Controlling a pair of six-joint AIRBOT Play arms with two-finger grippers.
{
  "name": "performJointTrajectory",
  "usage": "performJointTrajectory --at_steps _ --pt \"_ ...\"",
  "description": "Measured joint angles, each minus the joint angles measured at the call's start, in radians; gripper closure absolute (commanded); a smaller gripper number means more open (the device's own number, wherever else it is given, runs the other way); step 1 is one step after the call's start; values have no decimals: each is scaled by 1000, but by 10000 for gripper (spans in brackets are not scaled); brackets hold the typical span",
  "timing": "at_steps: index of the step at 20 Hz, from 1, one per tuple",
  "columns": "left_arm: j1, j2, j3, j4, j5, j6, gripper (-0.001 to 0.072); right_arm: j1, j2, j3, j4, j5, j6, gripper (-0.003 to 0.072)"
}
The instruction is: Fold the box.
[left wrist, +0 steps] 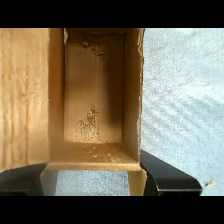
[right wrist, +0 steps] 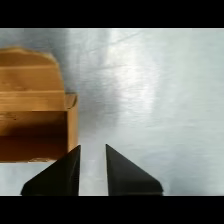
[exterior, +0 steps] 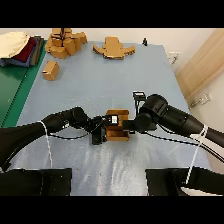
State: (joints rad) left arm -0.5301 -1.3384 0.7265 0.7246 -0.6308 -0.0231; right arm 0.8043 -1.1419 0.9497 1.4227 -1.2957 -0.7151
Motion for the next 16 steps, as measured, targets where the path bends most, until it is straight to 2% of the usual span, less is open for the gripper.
performJointTrajectory --at_steps 1,3,4,7,9,12,14,16 --pt "0 0 0 0 0 0 326 -9 2 0 -23 -14 -10 580" --pt "0 0 0 0 0 0 326 -52 3 0 -55 -24 -50 622" --pt "0 0 0 0 0 0 325 -86 -1 0 -66 -23 -80 675" --pt "0 0 0 0 0 0 326 -248 -39 0 -33 24 -212 682" --pt "0 0 0 0 0 0 326 -396 -86 1 138 85 -393 681" --pt "0 0 0 0 0 0 326 -585 -173 19 534 135 -735 681" --pt "0 0 0 0 0 0 325 -654 -237 50 758 131 -919 682" --pt "0 0 0 0 0 0 326 -684 -296 90 904 106 -1044 682"
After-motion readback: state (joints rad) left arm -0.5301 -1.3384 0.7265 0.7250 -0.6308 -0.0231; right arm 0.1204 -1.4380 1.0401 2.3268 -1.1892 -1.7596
